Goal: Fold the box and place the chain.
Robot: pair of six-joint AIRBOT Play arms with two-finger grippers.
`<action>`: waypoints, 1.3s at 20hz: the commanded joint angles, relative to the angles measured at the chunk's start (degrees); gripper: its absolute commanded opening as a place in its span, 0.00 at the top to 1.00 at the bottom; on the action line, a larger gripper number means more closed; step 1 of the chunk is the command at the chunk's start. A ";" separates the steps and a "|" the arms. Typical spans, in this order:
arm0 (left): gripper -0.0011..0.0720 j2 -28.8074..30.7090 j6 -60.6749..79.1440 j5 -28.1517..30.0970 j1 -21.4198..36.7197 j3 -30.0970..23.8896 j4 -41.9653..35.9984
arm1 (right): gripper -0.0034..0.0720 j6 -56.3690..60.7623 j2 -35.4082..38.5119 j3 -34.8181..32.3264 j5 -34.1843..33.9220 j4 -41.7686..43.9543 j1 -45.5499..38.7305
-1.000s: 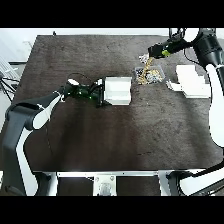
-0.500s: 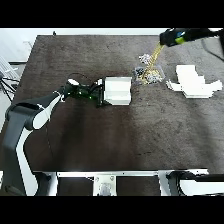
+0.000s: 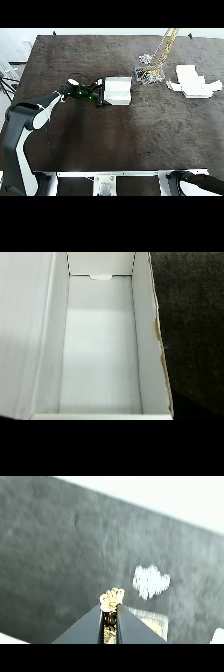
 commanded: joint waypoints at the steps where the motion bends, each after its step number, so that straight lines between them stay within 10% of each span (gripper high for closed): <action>1: 0.42 0.02 0.02 0.02 0.02 0.02 0.02 | 0.96 -0.74 3.72 0.00 -3.23 -1.70 1.60; 26: 0.42 0.02 0.02 0.02 0.02 0.02 0.00 | 0.96 -1.99 10.10 -0.20 -7.41 -10.69 6.51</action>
